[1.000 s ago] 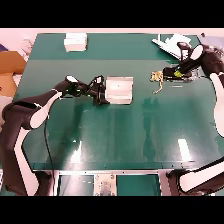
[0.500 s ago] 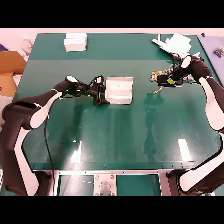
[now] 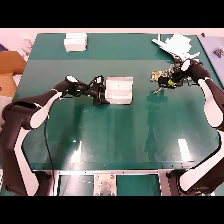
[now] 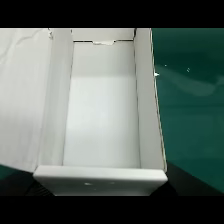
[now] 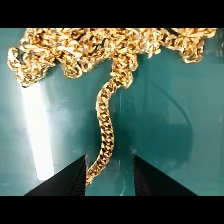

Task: Fold the box and place the chain.

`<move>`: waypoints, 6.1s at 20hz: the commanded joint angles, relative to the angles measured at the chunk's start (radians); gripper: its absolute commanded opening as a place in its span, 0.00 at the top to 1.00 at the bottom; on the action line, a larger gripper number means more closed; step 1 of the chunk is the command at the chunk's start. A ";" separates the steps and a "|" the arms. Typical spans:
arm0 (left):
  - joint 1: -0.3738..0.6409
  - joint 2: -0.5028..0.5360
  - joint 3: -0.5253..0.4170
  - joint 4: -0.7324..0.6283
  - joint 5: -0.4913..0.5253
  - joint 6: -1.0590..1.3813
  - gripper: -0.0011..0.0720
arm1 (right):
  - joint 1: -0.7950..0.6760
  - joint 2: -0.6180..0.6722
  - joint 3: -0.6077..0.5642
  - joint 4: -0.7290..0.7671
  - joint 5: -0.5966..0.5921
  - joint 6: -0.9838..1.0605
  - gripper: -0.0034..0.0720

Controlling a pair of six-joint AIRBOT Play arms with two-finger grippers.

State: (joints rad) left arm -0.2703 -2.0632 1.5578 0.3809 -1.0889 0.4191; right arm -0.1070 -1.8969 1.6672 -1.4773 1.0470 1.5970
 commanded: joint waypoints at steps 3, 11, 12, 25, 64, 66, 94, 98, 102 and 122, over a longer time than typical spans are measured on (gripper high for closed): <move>0.001 0.000 0.000 0.000 0.000 0.000 0.49 | 0.002 -0.025 0.000 0.014 -0.010 0.000 0.62; 0.001 0.000 0.000 0.000 0.000 0.000 0.49 | 0.016 -0.026 0.001 0.053 -0.003 -0.005 0.94; 0.001 0.000 0.000 0.000 0.000 0.000 0.49 | 0.016 -0.018 0.002 0.053 0.009 -0.004 0.94; 0.001 0.000 0.000 0.000 0.000 0.000 0.49 | 0.049 0.421 0.003 0.053 0.137 -0.073 0.94; 0.001 0.000 0.000 0.000 0.000 0.000 0.49 | 0.706 0.653 0.145 0.098 0.034 -0.080 0.94; 0.001 0.000 0.000 0.000 0.000 0.000 0.49 | 0.703 0.612 0.132 0.090 0.034 -0.098 0.94; 0.001 0.000 0.000 0.000 0.000 0.000 0.49 | 0.526 0.422 -0.202 0.042 0.101 -0.036 0.39; 0.001 0.000 0.000 0.000 0.000 0.000 0.49 | 0.408 0.421 -0.215 -0.056 0.130 0.101 0.39; 0.001 0.000 0.000 0.000 0.000 0.000 0.49 | 0.251 0.385 -0.248 -0.085 0.057 0.267 0.47; 0.001 0.000 0.000 0.000 0.000 0.000 0.49 | 0.204 0.077 -0.172 0.021 -0.229 0.341 0.48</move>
State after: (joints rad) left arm -0.2703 -2.0632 1.5578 0.3809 -1.0889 0.4191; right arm 0.0971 -1.7927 1.4845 -1.4971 0.8528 1.9350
